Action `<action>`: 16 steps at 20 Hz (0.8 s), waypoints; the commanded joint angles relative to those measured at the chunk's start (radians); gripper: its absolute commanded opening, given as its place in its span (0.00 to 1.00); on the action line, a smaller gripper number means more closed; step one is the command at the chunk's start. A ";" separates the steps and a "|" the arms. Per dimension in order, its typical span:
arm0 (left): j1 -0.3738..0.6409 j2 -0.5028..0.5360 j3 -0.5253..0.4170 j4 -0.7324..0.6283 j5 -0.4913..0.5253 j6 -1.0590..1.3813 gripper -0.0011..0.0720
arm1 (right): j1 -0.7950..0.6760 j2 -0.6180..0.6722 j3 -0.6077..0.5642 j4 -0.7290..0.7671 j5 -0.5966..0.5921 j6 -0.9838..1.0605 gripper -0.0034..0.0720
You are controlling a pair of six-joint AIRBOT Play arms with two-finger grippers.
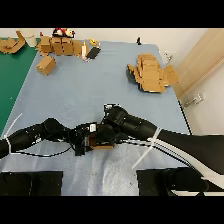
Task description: Fold the box.
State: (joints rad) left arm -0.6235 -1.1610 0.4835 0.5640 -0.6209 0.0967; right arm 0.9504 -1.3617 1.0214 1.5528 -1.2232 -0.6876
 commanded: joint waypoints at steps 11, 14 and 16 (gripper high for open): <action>0.000 -0.001 0.000 0.000 0.000 0.000 0.74 | 0.016 -0.058 0.027 -0.046 -0.105 0.037 0.06; 0.000 -0.001 0.000 0.000 0.000 0.000 0.74 | 0.016 -0.041 0.029 -0.037 -0.106 0.032 0.57; 0.000 -0.001 0.000 0.000 0.000 0.000 0.74 | 0.016 -0.007 0.029 -0.035 -0.111 0.034 0.57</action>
